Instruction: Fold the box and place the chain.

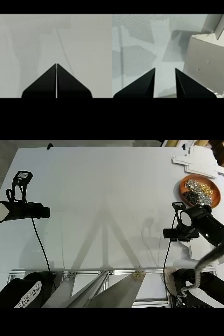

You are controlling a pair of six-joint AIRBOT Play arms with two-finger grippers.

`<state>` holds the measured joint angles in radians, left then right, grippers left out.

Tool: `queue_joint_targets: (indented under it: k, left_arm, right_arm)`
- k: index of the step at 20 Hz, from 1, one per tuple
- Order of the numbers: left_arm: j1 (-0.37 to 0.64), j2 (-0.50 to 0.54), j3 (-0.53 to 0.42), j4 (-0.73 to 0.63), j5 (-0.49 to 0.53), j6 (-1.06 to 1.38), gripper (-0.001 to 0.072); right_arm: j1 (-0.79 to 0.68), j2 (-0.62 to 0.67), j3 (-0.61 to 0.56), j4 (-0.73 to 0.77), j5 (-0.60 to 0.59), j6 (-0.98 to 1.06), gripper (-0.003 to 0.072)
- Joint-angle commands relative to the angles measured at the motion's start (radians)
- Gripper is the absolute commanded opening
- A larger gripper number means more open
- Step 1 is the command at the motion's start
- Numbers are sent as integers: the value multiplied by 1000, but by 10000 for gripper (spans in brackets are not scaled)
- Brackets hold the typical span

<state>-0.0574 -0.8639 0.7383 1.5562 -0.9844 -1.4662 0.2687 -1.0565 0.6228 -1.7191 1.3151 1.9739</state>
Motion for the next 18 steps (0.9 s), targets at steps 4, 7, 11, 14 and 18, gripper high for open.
queue_joint_targets:
  k: [4,7,11,14,18]
  left_arm:
    - [1,1,0,0,0,0,10]
    - [1,1,0,0,0,0,10]
    - [1,1,0,0,0,0,10]
    - [1,1,0,0,0,0,10]
    - [1,1,0,0,0,0,10]
  right_arm:
    - [-1,1,1,0,0,0,281]
    - [-1,1,1,0,0,0,281]
    - [-1,1,1,1,-2,0,281]
    - [-1,1,0,1,-12,11,281]
    - [-1,1,50,29,-196,-58,278]
